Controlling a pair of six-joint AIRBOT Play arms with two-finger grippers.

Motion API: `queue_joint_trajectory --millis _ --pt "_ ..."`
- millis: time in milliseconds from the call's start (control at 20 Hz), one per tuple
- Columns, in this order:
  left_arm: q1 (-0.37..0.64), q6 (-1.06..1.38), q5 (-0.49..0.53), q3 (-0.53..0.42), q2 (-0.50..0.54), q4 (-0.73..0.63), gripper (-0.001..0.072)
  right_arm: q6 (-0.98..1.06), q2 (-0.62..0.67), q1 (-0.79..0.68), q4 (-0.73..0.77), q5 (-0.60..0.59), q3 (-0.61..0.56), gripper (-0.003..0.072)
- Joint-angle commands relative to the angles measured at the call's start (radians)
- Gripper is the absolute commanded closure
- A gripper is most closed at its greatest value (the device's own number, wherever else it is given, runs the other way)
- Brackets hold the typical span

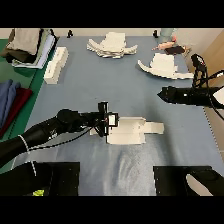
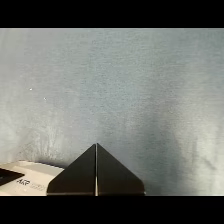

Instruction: Fold the box.

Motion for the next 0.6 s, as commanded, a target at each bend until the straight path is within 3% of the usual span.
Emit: queue_joint_trajectory --millis 0,250,550 --pt "-0.037 -0.001 0.043 -0.004 -0.023 0.019 0.0696 0.000 0.000 0.000 0.008 -0.002 0.000 0.0686" --pt "-0.058 0.000 0.066 -0.008 -0.055 -0.053 0.0697 0.000 0.000 0.000 0.011 -0.001 0.000 0.0686" --pt "-0.059 -0.001 0.096 -0.091 -0.055 -0.112 0.0696 0.000 0.000 0.000 0.011 -0.001 0.000 0.0686"
